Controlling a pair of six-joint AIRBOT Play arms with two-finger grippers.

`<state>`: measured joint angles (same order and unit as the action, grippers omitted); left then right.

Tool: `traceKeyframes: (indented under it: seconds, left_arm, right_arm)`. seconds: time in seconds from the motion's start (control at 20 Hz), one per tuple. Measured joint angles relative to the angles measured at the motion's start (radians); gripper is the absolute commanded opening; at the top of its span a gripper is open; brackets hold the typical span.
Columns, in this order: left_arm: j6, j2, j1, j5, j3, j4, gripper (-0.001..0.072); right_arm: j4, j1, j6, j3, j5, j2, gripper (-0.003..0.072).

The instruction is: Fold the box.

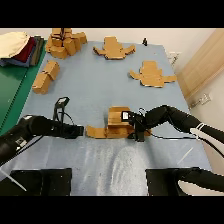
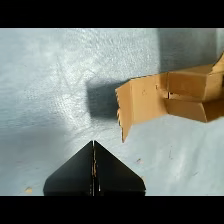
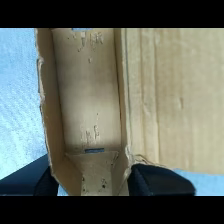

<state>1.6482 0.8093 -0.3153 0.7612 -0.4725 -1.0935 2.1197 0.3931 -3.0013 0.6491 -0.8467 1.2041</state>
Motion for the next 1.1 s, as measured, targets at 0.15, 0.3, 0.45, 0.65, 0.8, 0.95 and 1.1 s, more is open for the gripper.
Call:
traceKeyframes:
  seconds: [0.15,0.3,0.45,0.65,0.8,0.95,1.1]
  left_arm:
    - [0.014,0.082,-0.071,-0.120,0.014,0.077,0.0013]
    - [0.018,0.151,-0.138,-0.243,0.017,0.136,0.0013]
    - [0.020,0.183,-0.171,-0.312,0.017,0.184,0.0013]
    - [0.019,0.171,-0.186,-0.315,0.007,0.212,0.0013]
    - [0.013,0.153,-0.206,-0.304,-0.011,0.220,0.0014]
    - [0.001,0.145,-0.243,-0.302,-0.034,0.224,0.0016]
    - [-0.007,0.144,-0.264,-0.310,-0.050,0.225,0.0017]
  right_arm:
    - [0.000,0.000,0.000,0.000,0.000,0.000,0.0518]
    - [0.000,0.000,0.000,0.000,0.000,0.000,0.0518]
    - [0.000,0.000,0.000,0.000,0.000,0.000,0.0518]
    - [0.000,0.000,0.000,0.000,0.000,0.000,0.0518]
    - [0.000,0.000,0.000,0.000,0.000,0.000,0.0518]
    - [0.000,0.000,0.000,0.000,0.000,0.000,0.0518]
    - [0.000,0.000,0.000,0.000,0.000,0.000,0.0518]
